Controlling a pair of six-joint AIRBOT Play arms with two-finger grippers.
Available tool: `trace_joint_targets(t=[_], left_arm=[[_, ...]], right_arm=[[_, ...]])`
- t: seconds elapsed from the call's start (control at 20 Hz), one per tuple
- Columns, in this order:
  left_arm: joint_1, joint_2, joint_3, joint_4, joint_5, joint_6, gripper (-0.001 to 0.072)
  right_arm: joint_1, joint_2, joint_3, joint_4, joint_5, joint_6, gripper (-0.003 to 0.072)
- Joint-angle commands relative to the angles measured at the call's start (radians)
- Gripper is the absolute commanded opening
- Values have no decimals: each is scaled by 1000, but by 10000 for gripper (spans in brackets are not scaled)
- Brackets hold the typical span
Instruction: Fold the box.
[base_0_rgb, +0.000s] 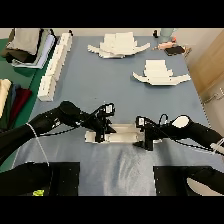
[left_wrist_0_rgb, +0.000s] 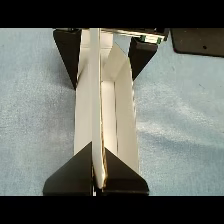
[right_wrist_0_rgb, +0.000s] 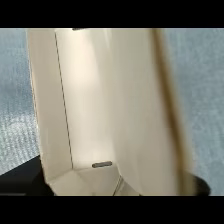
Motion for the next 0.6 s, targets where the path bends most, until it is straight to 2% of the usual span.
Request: trace_joint_targets(t=[0.0, 0.1, 0.2, 0.55], left_arm=[[0, 0, 1, 1, 0, 0, 16], [0, 0, 1, 0, 0, 0, 16], [0, 0, 1, 0, 0, 0, 16], [0, 0, 1, 0, 0, 0, 15]], right_arm=[[1, -1, -3, 2, 3, -7, 579], [1, -1, -3, 1, 1, -13, 578], [1, -1, -2, 1, 1, -18, 539], [1, -1, -2, 0, 0, -18, 539]])
